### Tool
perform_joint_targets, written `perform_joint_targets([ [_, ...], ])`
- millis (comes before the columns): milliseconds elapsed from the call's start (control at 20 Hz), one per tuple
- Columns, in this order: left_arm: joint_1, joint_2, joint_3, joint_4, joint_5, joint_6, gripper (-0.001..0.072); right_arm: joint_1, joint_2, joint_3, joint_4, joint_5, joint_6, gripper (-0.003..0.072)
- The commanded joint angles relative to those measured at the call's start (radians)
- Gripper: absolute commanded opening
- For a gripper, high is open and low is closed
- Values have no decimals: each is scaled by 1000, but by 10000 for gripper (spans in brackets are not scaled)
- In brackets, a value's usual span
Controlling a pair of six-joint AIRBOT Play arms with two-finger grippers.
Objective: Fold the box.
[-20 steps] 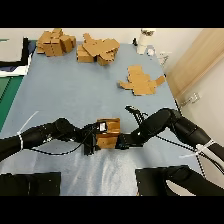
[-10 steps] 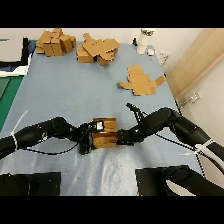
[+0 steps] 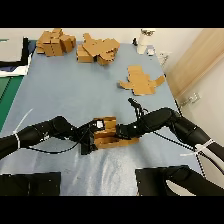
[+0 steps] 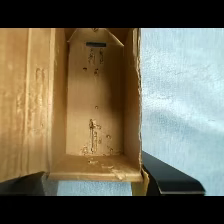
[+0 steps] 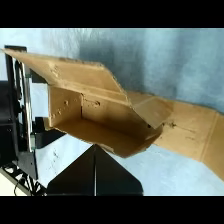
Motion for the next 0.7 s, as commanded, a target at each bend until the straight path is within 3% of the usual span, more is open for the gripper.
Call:
perform_joint_targets([
  [0,-1,-14,-1,-2,-10,5,461,2,0,0,9,69,-27,6],
  [300,-2,-14,-1,-1,-13,60,461,33,-23,24,19,278,-91,5],
  [650,-1,-14,-1,-2,-13,126,461,33,-101,35,18,277,-143,5],
])
